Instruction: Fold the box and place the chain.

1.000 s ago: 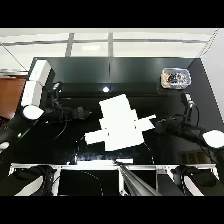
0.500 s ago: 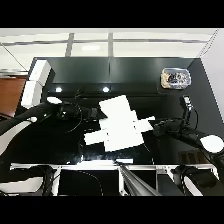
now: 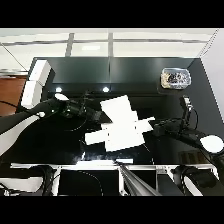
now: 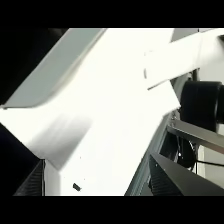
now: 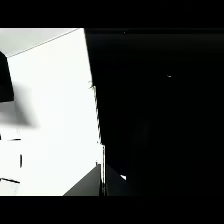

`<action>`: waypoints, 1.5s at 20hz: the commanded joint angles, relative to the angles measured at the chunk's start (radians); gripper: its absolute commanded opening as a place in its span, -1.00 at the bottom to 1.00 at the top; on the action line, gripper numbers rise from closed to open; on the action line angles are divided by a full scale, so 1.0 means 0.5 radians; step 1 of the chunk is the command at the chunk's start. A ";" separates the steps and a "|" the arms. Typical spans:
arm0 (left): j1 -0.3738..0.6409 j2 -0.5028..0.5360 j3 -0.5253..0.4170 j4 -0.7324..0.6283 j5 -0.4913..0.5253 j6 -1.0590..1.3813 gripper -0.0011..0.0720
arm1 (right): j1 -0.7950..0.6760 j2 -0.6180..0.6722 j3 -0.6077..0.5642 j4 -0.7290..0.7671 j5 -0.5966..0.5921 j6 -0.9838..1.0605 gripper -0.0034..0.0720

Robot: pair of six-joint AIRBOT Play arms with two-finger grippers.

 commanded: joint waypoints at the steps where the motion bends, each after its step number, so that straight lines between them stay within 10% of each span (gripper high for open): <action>1: -0.023 -0.033 0.014 -0.047 -0.078 0.141 0.90 | 0.002 0.002 -0.001 0.000 0.015 0.011 -0.87; 5: -0.021 -0.205 0.027 -0.076 -0.314 0.205 0.89 | 0.002 0.002 -0.001 -0.001 0.015 0.010 -0.87; 8: 0.006 -0.327 0.029 -0.151 -0.366 0.215 0.29 | 0.002 0.002 -0.001 -0.001 0.029 0.010 -0.87; 23: 0.097 -0.346 0.175 -0.020 -0.469 0.237 0.28 | 0.002 0.002 -0.001 -0.002 0.037 0.010 -0.87; 26: 0.089 -0.346 0.215 0.016 -0.465 0.237 0.07 | 0.002 0.002 -0.001 -0.002 0.040 0.010 -0.87; 29: 0.094 -0.346 0.242 0.016 -0.454 0.252 -0.86 | 0.002 0.002 -0.001 -0.013 0.061 0.009 -0.86; 30: 0.095 -0.346 0.255 0.016 -0.479 0.282 -0.88 | 0.001 0.002 -0.001 -0.034 0.067 0.010 -0.65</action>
